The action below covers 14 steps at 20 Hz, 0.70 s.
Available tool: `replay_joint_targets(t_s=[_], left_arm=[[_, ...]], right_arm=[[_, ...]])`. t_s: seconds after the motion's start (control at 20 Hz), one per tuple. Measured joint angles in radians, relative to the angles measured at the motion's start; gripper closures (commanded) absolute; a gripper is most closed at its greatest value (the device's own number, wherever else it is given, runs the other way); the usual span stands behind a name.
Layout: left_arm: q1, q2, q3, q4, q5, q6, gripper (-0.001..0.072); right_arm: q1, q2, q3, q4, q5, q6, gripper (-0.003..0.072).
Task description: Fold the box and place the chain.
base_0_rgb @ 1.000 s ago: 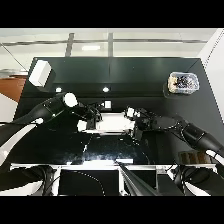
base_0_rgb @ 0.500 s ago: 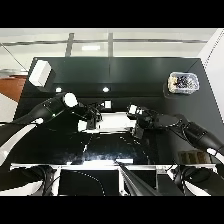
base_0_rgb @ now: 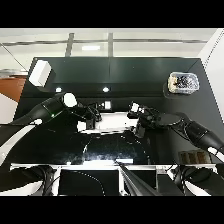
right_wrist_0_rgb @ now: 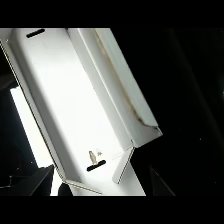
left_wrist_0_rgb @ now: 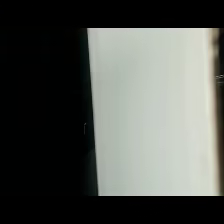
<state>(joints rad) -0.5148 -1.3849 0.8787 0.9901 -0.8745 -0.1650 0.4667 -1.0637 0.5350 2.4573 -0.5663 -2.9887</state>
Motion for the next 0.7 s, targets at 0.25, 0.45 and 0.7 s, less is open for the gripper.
replay_joint_targets(t_s=[0.25, 0.45, 0.7], left_arm=[[-0.013, 0.002, -0.004, -0.003, -0.021, 0.005, 0.0686], [-0.016, 0.009, -0.004, -0.002, -0.032, 0.019, 0.0686], [-0.018, 0.018, -0.006, -0.002, -0.030, 0.031, 0.0686]], right_arm=[[0.011, 0.000, 0.000, -0.001, -0.023, 0.000, -0.0005], [0.013, 0.000, 0.000, -0.009, -0.054, 0.000, -0.0005], [0.014, 0.000, 0.000, -0.015, -0.072, 0.000, -0.0005]])
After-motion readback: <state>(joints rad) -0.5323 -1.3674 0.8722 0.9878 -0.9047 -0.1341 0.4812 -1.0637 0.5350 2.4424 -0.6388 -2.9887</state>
